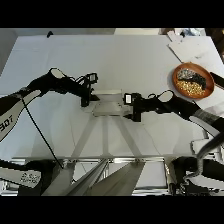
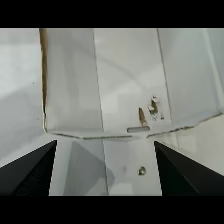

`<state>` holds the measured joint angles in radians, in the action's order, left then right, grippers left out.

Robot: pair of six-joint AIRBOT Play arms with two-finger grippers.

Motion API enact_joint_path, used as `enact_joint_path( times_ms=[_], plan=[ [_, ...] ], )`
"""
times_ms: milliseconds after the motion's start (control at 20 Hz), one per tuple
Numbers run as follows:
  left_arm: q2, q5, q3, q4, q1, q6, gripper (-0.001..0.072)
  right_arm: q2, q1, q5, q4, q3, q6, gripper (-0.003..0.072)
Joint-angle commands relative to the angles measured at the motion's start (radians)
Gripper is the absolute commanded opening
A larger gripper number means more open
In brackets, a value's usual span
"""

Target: Fold the box and place the chain.

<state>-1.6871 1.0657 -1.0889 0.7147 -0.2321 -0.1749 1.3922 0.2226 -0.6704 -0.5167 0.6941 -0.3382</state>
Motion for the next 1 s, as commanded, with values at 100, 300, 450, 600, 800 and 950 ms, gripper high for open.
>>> enact_joint_path(
  times_ms=[100,300,450,600,800,950],
  plan=[
    [-0.001,0.000,0.000,0.000,0.000,0.000,0.0013,0.021,0.024,0.065,0.085,0.000,-0.008,0.0695],
    [-0.001,0.000,0.000,0.000,0.000,0.000,0.0013,0.021,0.024,0.122,0.084,0.000,0.151,0.0694],
    [0.000,0.000,0.000,0.000,0.000,0.000,0.0013,0.021,0.024,0.152,0.084,0.000,0.211,0.0694],
    [-0.001,0.000,0.000,0.000,0.000,0.000,0.0013,0.021,0.024,0.151,0.084,0.000,0.210,0.0694],
    [-0.001,0.000,0.000,0.000,0.000,0.000,0.0013,0.020,0.024,0.149,0.084,0.000,0.211,0.0694],
    [-0.001,0.000,0.000,0.000,0.000,0.000,0.0013,0.018,0.024,0.132,0.084,0.000,0.211,0.0694]
  ],
)
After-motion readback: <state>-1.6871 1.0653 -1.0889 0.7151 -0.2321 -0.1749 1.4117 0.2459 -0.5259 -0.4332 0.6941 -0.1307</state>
